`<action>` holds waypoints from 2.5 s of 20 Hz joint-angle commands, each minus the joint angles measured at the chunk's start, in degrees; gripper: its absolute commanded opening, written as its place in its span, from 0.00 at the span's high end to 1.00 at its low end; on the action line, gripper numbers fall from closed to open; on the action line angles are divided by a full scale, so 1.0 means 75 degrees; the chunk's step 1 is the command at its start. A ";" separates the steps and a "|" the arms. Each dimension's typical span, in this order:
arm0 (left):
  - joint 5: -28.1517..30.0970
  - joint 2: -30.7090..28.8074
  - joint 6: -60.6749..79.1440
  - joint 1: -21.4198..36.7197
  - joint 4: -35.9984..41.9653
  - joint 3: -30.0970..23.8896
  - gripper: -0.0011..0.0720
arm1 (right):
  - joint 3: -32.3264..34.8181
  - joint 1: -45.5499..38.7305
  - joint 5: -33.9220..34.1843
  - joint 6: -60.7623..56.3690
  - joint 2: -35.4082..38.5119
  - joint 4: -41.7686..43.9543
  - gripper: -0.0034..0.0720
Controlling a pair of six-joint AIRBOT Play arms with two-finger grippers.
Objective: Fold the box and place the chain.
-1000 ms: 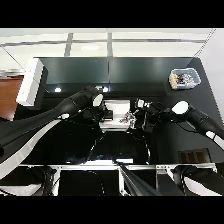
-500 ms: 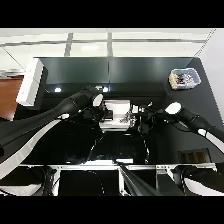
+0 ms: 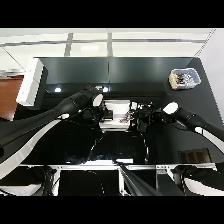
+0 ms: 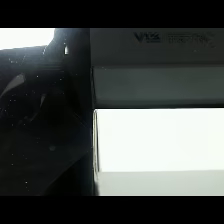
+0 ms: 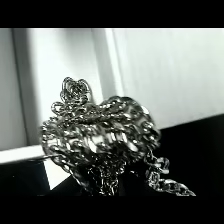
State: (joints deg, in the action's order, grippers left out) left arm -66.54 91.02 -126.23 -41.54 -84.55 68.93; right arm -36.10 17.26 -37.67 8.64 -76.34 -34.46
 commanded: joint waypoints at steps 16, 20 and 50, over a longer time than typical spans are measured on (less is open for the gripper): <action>0.0003 -0.0003 0.0000 -0.0006 0.0000 -0.0003 0.94 | -0.2509 -0.0379 -0.2393 -0.7376 0.3771 -0.0749 0.93; 0.0003 -0.0003 0.0000 -0.0006 0.0000 -0.0003 0.94 | -0.3168 -0.0379 -0.2212 -0.7382 0.3771 0.1005 0.93; 0.0003 -0.0003 -0.0003 -0.0006 0.0000 -0.0003 0.94 | -0.1262 0.0589 -0.1402 -0.9119 0.1728 0.0274 0.90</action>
State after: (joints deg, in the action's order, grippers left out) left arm -66.54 91.02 -126.26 -41.54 -84.55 68.93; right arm -46.44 21.58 -48.93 -59.44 -61.60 -33.98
